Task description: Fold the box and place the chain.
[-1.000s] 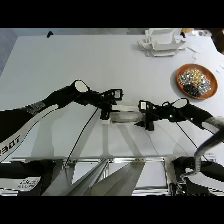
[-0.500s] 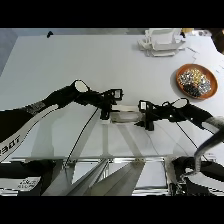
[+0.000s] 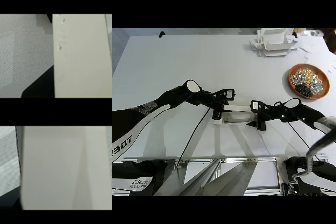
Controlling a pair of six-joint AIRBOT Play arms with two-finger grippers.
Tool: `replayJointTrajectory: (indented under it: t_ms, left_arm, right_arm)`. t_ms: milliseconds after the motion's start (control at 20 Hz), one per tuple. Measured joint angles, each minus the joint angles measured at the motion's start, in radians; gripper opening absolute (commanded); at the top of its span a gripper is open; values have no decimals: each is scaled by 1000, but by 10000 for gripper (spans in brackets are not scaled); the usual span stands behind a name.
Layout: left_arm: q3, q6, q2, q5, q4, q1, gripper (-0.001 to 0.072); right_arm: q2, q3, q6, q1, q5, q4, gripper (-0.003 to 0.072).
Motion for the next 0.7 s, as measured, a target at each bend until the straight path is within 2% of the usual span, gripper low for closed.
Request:
replayJointTrajectory:
  t_ms: [300,350,400,450,500,700]
  left_arm:
    - [0,-2,0,0,0,0,15]
    - [0,-2,0,0,0,0,153]
    - [0,-3,0,1,3,0,423]
    - [0,-4,3,2,5,0,612]
    - [-1,-8,9,1,9,1,697]
    - [-1,-11,56,-13,34,6,693]
  right_arm:
    - [0,0,0,0,0,0,458]
    - [0,0,0,0,0,0,458]
    - [0,0,-2,0,0,0,458]
    - [0,0,-3,1,7,-3,458]
    - [0,-2,-4,1,14,-7,458]
    - [0,-1,0,0,2,-1,458]
